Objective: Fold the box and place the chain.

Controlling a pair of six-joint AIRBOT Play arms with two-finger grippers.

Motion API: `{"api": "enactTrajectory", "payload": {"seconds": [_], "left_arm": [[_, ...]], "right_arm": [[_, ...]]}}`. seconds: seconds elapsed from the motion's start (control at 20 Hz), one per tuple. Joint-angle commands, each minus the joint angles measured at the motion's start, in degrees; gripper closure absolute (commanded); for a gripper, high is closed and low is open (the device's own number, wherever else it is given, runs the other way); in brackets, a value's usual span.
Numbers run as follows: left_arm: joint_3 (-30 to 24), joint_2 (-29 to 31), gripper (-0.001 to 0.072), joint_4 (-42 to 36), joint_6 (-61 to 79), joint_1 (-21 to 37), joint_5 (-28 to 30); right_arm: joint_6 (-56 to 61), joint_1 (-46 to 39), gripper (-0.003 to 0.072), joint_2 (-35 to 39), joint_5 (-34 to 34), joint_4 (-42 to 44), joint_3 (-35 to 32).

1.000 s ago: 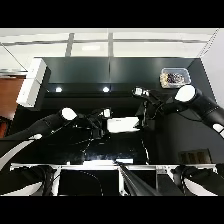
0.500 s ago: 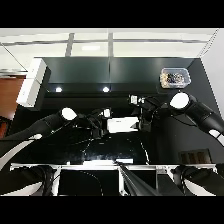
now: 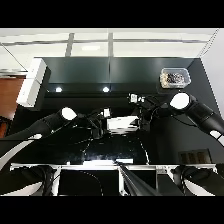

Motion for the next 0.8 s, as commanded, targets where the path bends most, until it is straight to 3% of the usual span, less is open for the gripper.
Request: {"api": "enactTrajectory", "payload": {"seconds": [0.0, 0.35, 0.4, 0.45, 0.5, 0.75], "left_arm": [[0.00, 0.02, 0.0484, 0.04, 0.04, -0.04, -0.04], [0.00, 0.02, 0.0484, 0.07, 0.02, -0.04, -0.04], [0.00, 0.02, 0.0485, 0.04, 0.02, -0.04, -0.04], [0.00, 0.02, 0.0484, 0.04, 0.02, -0.04, -0.04], [0.00, 0.02, 0.0485, 0.04, 0.02, -0.04, -0.04], [0.00, 0.02, 0.0484, 0.04, 0.02, -0.04, -0.04]], "right_arm": [[2.45, 0.07, 0.0270, 0.13, 0.72, 0.37, 0.02], [2.95, 0.22, 0.0271, 0.09, 0.68, 0.33, -0.02], [2.97, 0.44, 0.0288, 0.04, 0.68, 0.35, -0.02], [2.95, 0.74, 0.0464, 0.02, 0.70, 0.24, -0.04], [2.95, 1.01, 0.0505, 0.00, 0.68, 0.35, -0.04], [2.97, 1.18, 0.0486, 0.00, 0.76, 0.02, -0.04]]}}
